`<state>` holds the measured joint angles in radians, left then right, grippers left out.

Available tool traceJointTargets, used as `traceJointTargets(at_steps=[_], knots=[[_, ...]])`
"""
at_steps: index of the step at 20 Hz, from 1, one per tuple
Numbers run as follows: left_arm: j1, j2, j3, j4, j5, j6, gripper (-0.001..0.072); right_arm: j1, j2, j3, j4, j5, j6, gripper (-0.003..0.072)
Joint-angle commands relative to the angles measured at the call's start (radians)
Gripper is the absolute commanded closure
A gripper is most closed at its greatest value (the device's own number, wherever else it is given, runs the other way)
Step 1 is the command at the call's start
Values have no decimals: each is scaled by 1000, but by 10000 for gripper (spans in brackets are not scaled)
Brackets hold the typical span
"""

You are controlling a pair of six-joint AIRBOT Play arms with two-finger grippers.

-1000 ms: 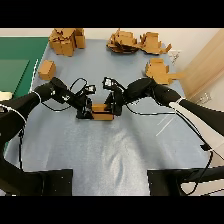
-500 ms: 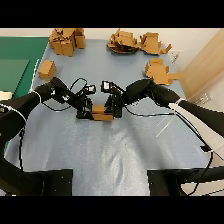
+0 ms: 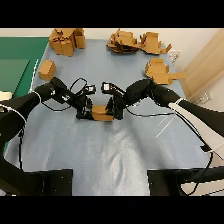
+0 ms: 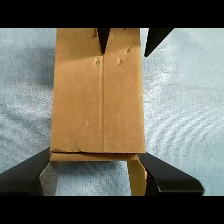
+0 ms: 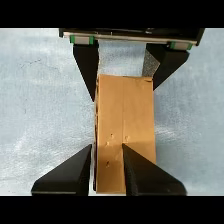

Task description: Fold the box.

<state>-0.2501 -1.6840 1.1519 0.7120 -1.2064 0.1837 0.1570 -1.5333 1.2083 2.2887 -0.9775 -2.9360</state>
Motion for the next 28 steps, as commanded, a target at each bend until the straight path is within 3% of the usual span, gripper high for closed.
traceJointTargets(at_steps=[1, 6, 8, 10, 15, 16, 19, 24, 25, 28], knots=[[1, 0, 1, -2, 3, -1, 310, 1, -1, -1, 0, -27, 42, 379], [1, 0, 1, -2, 3, -1, 310, 1, 4, 2, 40, -26, 42, 387], [1, 0, 1, -2, 2, -1, 310, 2, 6, 2, 49, -26, 42, 471], [1, 0, 1, -2, 2, -1, 310, 8, 6, 2, 44, -26, 42, 475], [1, 0, 1, -2, 3, -1, 310, 74, 7, 2, -79, 11, 124, 494], [1, 0, 1, -2, 2, -1, 310, 82, 7, 2, -120, 22, 142, 584], [1, 0, 1, -2, 2, -1, 310, 83, 7, 2, -130, 27, 147, 593], [1, 0, 1, -2, 2, -1, 310, 88, 46, 2, -74, 29, 154, 594], [1, 0, 1, -2, 2, -1, 310, 87, 61, 2, -60, 37, 164, 680], [1, 0, 1, -2, 2, -1, 310, 79, 94, 2, 11, 51, 195, 680]])
